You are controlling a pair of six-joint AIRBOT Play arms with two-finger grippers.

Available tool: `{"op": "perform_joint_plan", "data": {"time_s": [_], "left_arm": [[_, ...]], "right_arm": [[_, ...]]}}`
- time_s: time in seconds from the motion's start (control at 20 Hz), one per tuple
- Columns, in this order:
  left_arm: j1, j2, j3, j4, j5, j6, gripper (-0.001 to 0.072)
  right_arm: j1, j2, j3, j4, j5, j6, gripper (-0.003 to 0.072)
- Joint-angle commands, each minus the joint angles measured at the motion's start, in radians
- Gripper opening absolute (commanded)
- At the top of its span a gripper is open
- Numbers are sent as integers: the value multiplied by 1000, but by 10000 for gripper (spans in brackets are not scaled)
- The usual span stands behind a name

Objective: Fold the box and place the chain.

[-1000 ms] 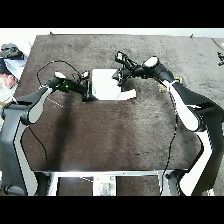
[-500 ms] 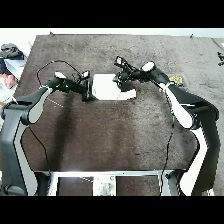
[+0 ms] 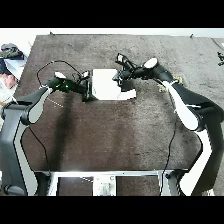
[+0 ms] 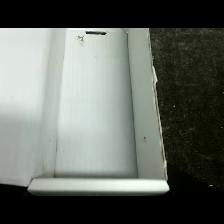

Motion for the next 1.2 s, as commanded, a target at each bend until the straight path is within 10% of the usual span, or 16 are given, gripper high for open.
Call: {"op": "perform_joint_plan", "data": {"time_s": [0.0, 0.1, 0.25, 1.15], "left_arm": [[0, -1, 0, 0, 0, 0, 344], [0, -1, 0, 0, 0, 0, 344], [0, -1, 0, 0, 0, 0, 345], [0, -1, 0, 0, 1, 0, 344]], "right_arm": [[-37, 90, 0, -18, 178, 8, -4], [-60, 128, 0, -113, 263, 74, -3], [-63, 117, -1, -272, 315, 90, 588], [30, -10, -1, -336, 182, 72, 586]]}}
